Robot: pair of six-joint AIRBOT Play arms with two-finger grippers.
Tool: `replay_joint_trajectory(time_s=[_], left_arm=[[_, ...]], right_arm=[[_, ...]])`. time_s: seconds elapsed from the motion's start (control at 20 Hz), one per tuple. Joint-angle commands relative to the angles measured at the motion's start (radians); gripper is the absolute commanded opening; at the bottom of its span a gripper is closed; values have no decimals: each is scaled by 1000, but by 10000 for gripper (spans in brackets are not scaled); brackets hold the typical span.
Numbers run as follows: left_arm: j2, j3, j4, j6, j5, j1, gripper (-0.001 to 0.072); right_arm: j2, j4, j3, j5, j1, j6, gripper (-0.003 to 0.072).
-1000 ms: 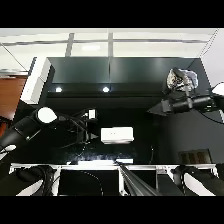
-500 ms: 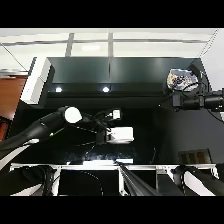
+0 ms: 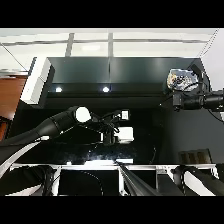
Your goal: Fold the box and place the chain.
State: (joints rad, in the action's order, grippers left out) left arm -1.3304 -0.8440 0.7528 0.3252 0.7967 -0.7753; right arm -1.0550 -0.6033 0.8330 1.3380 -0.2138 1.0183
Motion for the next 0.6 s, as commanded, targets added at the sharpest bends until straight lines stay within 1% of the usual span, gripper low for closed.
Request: replay_joint_trajectory(time_s=[0.0,0.2,0.3,0.4,0.55], left_arm=[[-3,-3,-2,0,19,-2,712],[-28,-2,21,0,13,-16,713],[-64,8,71,0,-38,-35,713],[-98,17,76,0,-82,-45,713],[-106,17,74,0,-112,-46,712]], right_arm=[[1,0,1,-1,0,-1,9],[1,0,1,-16,0,-1,9],[1,0,1,-18,0,-1,10],[1,0,1,-18,0,-1,9],[1,0,1,-19,0,-1,10]])
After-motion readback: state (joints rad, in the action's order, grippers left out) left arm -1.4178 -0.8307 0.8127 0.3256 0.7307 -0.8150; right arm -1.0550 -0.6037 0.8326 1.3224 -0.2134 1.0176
